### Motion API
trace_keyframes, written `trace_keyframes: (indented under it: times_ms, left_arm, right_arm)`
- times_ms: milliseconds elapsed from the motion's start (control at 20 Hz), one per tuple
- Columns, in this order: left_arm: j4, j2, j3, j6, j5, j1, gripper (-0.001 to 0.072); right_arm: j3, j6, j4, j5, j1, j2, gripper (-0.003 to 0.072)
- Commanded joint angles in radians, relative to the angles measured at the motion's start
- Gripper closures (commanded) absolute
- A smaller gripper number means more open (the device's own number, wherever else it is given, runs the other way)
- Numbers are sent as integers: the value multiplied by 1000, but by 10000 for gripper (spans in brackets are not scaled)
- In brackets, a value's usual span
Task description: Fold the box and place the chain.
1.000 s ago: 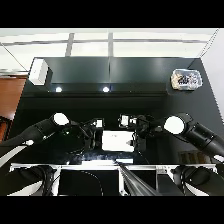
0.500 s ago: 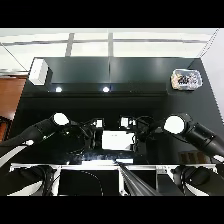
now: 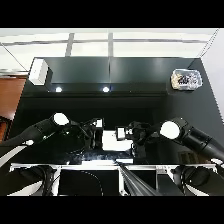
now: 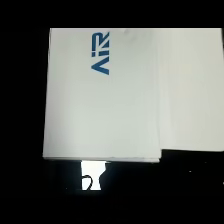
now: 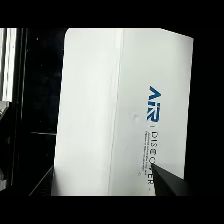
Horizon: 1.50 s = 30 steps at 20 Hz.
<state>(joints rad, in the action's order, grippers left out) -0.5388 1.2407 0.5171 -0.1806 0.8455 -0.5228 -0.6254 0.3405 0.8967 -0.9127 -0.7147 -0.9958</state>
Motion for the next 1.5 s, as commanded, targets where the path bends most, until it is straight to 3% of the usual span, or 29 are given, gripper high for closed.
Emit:
trace_keyframes:
  times_ms: [0, 800, 900, 1050, 1300, 1450]
  left_arm:
    - [-1, 1, 0, -1, 0, 0, 372]
    - [-1, 1, 0, -2, 0, 0, 371]
    - [-2, 1, 0, -1, 0, 0, 372]
    - [-2, 1, 0, -1, 0, 0, 371]
    - [-2, 1, 0, -2, 0, 0, 372]
    - [-2, 1, 0, -1, 0, 0, 372]
  right_arm:
    - [10, -12, 5, 43, -4, 0, -9]
    - [-6, 11, 5, 136, -4, 31, -8]
    - [-5, 22, 5, 140, -4, 31, 94]
    - [-5, 31, 6, 139, -4, 26, 136]
    - [-5, 31, 5, 155, -4, 3, 137]
    - [-5, 31, 6, 181, -4, 2, 191]
